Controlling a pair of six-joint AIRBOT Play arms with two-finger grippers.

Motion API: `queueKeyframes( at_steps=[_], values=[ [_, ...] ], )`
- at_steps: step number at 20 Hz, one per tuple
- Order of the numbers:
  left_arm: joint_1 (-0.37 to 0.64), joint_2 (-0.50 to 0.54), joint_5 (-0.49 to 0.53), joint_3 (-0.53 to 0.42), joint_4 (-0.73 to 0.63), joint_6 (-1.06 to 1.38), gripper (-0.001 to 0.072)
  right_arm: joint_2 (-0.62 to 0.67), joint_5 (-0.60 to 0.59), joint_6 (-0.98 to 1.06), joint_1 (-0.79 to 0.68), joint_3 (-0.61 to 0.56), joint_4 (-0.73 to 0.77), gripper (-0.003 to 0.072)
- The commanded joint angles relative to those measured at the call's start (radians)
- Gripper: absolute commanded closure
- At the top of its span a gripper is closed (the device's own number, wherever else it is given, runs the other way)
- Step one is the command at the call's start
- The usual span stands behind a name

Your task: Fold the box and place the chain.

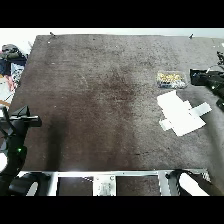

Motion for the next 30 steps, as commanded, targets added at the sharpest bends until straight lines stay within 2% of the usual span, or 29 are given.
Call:
queueKeyframes(
  at_steps=[1,4,7,9,11,16,22,30],
  values=[
    [0.000,0.000,0.000,0.000,0.000,0.000,0.0699,-0.234,0.343,0.248,-0.192,0.234,-0.333,0.0091],
    [0.000,0.000,0.000,0.000,0.000,0.000,0.0699,-0.420,0.560,0.382,-0.273,0.484,-0.570,0.0091],
    [0.000,0.000,0.000,0.000,0.000,0.000,0.0699,-0.597,0.790,0.429,-0.315,0.738,-0.708,0.0092],
    [0.000,0.000,0.000,0.000,0.000,0.000,0.0699,-0.690,0.895,0.468,-0.323,0.870,-0.792,0.0093],
    [0.000,0.000,0.000,0.000,0.000,0.000,0.0699,-0.759,0.959,0.469,-0.323,0.951,-0.866,0.0092],
    [0.000,0.000,0.000,0.000,0.000,0.000,0.0699,-0.883,0.998,0.438,-0.323,1.038,-0.901,0.0094],
    [0.000,0.000,0.000,0.000,0.000,0.000,0.0699,-0.977,1.105,0.356,-0.323,1.045,-0.900,0.0093],
    [0.000,0.000,0.000,0.000,0.000,0.000,0.0699,-1.004,1.187,0.298,-0.328,1.035,-0.872,0.0094]
  ],
)
